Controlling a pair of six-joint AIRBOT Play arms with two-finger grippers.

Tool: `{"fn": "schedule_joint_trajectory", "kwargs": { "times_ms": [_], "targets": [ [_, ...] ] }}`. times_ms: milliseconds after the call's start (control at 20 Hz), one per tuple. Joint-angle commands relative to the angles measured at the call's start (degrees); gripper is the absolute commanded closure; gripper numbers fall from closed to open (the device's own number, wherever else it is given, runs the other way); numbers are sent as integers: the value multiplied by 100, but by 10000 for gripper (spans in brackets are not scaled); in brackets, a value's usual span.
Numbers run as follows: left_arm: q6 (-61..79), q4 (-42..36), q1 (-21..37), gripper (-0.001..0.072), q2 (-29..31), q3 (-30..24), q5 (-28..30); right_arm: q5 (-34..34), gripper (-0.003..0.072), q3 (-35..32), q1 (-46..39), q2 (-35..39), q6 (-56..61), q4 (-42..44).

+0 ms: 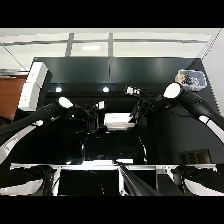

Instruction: Fold the box and place the chain.

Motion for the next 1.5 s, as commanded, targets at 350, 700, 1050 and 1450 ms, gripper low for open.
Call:
{"fn": "schedule_joint_trajectory", "kwargs": {
  "times_ms": [350, 700, 1050, 1450],
  "targets": [
    [-4, 2, 0, 306, -4, 4, -4, 905, 649, 125, -654, 682, 3032, 33],
    [-13, 2, 0, 306, -4, 4, -4, -188, 676, -1215, -396, 391, 2621, 3447],
    [-17, 2, 0, 306, -4, 4, -2, -1314, 676, -1215, 70, -111, 4039, 2188],
    [-24, 2, 0, 306, -4, 4, -9, -1027, 675, -992, -37, 138, 3720, 1941]
  ]
}}
